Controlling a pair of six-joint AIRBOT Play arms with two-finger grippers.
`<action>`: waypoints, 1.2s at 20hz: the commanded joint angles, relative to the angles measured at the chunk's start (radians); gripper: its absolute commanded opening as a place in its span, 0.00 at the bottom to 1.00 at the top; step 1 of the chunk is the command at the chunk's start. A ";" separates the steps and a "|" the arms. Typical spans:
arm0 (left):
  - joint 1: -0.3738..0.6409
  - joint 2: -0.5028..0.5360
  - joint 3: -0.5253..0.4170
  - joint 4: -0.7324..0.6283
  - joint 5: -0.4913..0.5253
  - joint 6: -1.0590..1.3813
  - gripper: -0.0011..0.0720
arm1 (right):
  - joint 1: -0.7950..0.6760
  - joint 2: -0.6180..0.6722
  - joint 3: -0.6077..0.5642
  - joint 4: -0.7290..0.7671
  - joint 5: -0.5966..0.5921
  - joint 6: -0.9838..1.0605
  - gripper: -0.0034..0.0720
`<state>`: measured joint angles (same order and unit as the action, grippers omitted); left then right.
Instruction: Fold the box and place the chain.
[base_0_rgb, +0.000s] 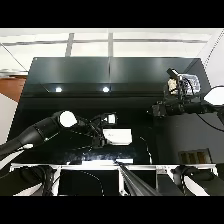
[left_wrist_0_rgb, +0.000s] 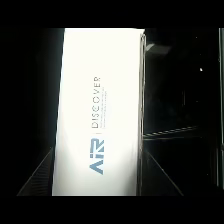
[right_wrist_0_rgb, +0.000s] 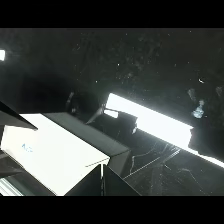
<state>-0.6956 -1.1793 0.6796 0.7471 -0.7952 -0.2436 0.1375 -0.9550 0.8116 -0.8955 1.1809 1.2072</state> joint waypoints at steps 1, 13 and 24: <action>-0.011 -0.017 0.000 0.000 0.002 0.000 0.98 | 0.000 0.001 0.000 0.000 0.000 0.000 0.08; -0.056 -0.097 0.033 0.160 0.038 -0.234 0.48 | 0.000 0.001 0.000 0.000 -0.025 0.000 0.08; 0.779 -0.076 0.275 0.342 -0.011 -0.543 0.50 | 0.000 0.001 0.000 0.005 -0.025 0.001 0.08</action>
<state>-0.1455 -1.2179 0.8661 1.0687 -0.8211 -0.6991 0.1375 -0.9550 0.8116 -0.8951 1.1553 1.2076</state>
